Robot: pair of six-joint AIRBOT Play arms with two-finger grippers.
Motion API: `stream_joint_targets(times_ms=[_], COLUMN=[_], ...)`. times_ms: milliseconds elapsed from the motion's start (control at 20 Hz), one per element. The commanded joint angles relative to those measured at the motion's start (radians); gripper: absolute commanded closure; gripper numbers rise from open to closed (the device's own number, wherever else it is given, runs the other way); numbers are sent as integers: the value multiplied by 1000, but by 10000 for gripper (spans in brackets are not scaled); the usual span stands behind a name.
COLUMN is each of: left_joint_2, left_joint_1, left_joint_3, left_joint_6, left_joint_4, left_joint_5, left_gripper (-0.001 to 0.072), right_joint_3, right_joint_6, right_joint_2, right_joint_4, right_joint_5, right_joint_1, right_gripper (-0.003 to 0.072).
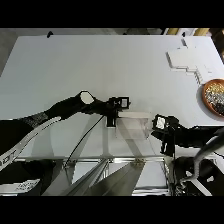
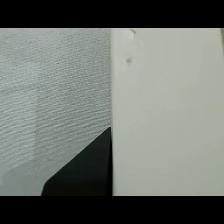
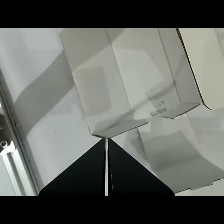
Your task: Fold the box and place the chain.
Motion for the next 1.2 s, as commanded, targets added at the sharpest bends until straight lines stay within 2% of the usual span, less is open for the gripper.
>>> stream_joint_targets(times_ms=[0, 400, 500, 650, 700, 800, 950, 1000, 1150], left_joint_2=[1, 1, 1, 1, 1, 1, 1, 1, 1], left_joint_1=[0, 0, -1, -1, -1, -1, -2, -2, -2], left_joint_3=[0, 0, 0, 0, 0, 0, 0, 0, 0], left_joint_6=[0, 0, 0, 0, 0, 0, 0, 0, 0], left_joint_4=[0, 0, 0, 0, 0, 0, 0, 0, 0], left_joint_5=[0, 0, 0, 0, 0, 0, 0, 0, 0], left_gripper=[701, 701, 701, 701, 701, 701, 701, 701, 701], right_joint_3=[-3, -6, -39, -134, -161, -195, -214, -220, -257], right_joint_6=[-47, -103, -104, -148, -147, -147, -146, -146, -146], right_joint_2=[0, 0, 0, 0, 0, 7, 20, 20, 19], right_joint_4=[37, -5, -6, -63, -105, -168, -174, -174, -174], right_joint_5=[-11, -52, -113, -212, -235, -236, -246, -264, -382], right_joint_1=[3, 110, 112, 113, 117, 147, 203, 219, 262], right_gripper=[669, 652, 505, 154, 94, 90, 51, 27, 23])
